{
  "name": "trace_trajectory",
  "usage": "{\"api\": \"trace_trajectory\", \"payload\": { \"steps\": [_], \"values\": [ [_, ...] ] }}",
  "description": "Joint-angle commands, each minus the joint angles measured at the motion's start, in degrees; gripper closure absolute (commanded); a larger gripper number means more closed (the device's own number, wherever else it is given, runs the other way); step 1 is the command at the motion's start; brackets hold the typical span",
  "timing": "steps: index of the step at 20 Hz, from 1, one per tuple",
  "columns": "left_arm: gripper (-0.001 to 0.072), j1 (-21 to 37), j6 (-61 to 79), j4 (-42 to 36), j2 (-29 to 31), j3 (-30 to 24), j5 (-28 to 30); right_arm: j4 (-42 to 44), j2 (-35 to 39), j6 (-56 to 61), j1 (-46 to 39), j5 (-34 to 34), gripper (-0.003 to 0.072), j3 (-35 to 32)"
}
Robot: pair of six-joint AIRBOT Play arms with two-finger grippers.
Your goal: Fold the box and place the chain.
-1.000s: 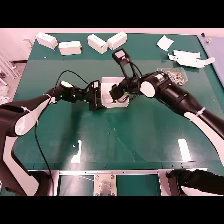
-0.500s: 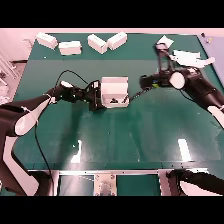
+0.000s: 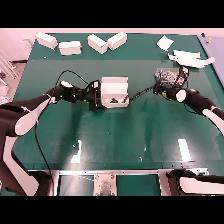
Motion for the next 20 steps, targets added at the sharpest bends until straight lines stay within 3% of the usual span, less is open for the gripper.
{"api": "trace_trajectory", "payload": {
  "steps": [1,6,8,10,12,16,17,20],
  "values": [
    [0.0130,0.02,0.00,0.02,0.00,0.02,0.00,7.63,-6.32,1.09,-1.05,-9.31,0.0078,0.31],
    [0.0129,0.02,0.00,0.02,0.00,0.02,0.02,12.13,-9.70,1.09,-1.01,-9.84,0.0078,4.22],
    [0.0130,0.02,0.00,0.02,0.00,0.02,0.00,13.60,-11.04,1.09,-0.81,-9.86,0.0130,5.44],
    [0.0129,0.02,0.00,0.02,0.00,0.02,0.02,15.17,-12.74,1.09,-0.31,-9.84,0.0131,6.56],
    [0.0130,0.02,0.00,0.02,0.00,0.02,0.02,15.47,-14.60,1.14,0.70,-9.84,0.0210,7.87],
    [0.0129,0.02,0.00,0.02,0.00,0.02,0.00,17.35,-17.20,1.46,1.86,-9.66,0.0213,11.41],
    [0.0130,0.02,0.00,0.02,0.00,0.02,0.00,17.38,-17.66,1.49,1.90,-9.64,0.0261,11.96],
    [0.0129,0.02,0.00,0.02,0.00,0.02,0.02,17.99,-18.32,1.51,1.73,-9.73,0.0515,12.39]
  ]
}}
